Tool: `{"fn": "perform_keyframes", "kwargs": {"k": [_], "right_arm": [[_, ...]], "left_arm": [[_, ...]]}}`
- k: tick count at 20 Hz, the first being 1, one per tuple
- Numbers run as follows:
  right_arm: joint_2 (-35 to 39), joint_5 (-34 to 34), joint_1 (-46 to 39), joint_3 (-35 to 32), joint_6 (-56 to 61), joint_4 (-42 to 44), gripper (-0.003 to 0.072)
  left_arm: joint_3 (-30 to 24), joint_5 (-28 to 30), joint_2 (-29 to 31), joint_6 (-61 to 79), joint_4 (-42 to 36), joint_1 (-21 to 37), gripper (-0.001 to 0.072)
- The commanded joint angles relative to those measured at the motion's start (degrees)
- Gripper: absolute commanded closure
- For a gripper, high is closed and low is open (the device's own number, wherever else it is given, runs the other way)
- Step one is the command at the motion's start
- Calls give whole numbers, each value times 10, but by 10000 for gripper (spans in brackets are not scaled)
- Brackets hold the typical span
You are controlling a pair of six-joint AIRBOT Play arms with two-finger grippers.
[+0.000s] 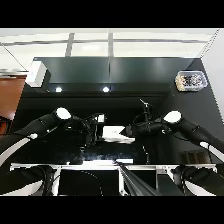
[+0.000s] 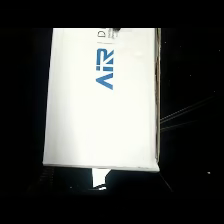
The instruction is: Fold the box and place the chain.
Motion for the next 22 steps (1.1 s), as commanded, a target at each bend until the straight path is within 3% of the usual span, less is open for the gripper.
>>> {"fn": "perform_keyframes", "kwargs": {"k": [1,5,10,12,17,22], "right_arm": [[0,17,-3,5,-30,-11,683],[50,66,-61,30,-50,-36,682],[109,66,-181,63,-50,-83,682],[109,39,-213,68,-48,-122,682],[109,-74,-223,68,47,-313,682],[109,-80,-223,68,50,-322,682]], "left_arm": [[0,0,0,-2,-2,0,359],[0,0,0,-2,-2,0,358],[0,0,0,-2,-2,0,358],[0,0,0,-2,-2,0,358],[0,0,-1,-2,-16,0,359],[1,22,-2,-13,-27,-2,361]]}}
